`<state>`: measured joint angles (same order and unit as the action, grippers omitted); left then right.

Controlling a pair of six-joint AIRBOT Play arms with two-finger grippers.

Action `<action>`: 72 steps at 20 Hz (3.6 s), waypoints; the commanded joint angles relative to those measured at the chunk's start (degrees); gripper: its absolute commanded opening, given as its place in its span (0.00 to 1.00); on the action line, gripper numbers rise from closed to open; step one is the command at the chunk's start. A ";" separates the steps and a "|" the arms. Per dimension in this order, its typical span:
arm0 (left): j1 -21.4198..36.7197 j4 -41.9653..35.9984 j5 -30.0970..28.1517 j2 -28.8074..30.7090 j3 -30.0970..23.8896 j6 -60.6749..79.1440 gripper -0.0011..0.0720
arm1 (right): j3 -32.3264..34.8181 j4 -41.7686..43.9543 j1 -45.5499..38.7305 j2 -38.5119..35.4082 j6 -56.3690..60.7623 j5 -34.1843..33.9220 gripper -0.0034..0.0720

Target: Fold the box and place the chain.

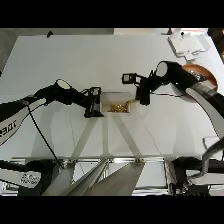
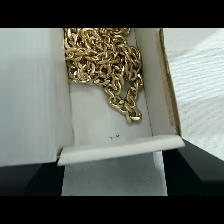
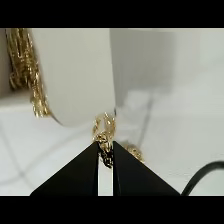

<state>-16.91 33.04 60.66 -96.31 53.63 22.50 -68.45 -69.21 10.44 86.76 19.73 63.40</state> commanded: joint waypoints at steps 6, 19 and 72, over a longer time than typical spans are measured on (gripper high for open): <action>0.02 0.00 0.00 0.02 0.00 0.00 0.03 | -0.11 0.79 11.74 -10.12 9.27 -2.29 0.06; 0.02 0.00 0.00 0.02 0.00 0.02 0.03 | -0.09 -9.03 21.64 -7.89 28.02 -11.85 0.06; 0.02 0.00 -0.02 0.02 0.00 0.02 0.03 | 11.65 22.73 -6.58 0.74 -24.00 -1.73 0.06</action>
<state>-16.88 33.01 60.71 -96.31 53.63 22.48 -56.80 -45.15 3.79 90.24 -5.96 62.13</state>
